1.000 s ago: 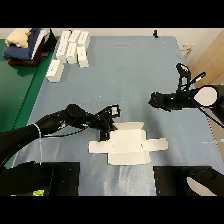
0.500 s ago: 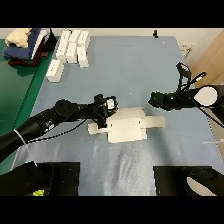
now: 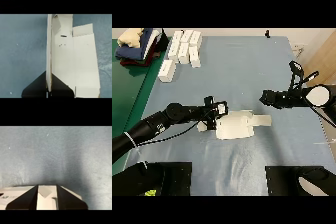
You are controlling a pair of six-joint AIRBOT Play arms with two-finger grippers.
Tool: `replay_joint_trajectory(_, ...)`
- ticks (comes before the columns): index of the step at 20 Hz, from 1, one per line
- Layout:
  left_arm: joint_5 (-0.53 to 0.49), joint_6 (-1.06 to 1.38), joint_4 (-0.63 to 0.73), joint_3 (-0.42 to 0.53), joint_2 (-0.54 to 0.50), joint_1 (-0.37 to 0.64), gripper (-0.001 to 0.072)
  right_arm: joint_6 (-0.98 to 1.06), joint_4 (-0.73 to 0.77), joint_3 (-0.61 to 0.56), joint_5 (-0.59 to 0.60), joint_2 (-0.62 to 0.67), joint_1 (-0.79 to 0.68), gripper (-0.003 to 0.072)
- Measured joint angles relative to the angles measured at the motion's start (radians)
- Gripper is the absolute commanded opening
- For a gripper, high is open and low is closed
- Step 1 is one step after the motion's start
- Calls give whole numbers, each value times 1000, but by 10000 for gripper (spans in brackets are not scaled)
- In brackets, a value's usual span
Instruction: Fold the box.
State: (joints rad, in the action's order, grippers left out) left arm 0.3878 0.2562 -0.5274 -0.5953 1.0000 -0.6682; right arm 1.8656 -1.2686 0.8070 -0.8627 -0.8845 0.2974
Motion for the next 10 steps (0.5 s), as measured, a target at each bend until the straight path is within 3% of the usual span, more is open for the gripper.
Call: replay_joint_trajectory(10, -45, -25, 77, 89, 30, -71, 11, 0, 4, 0, 8, 0, 3, 331)
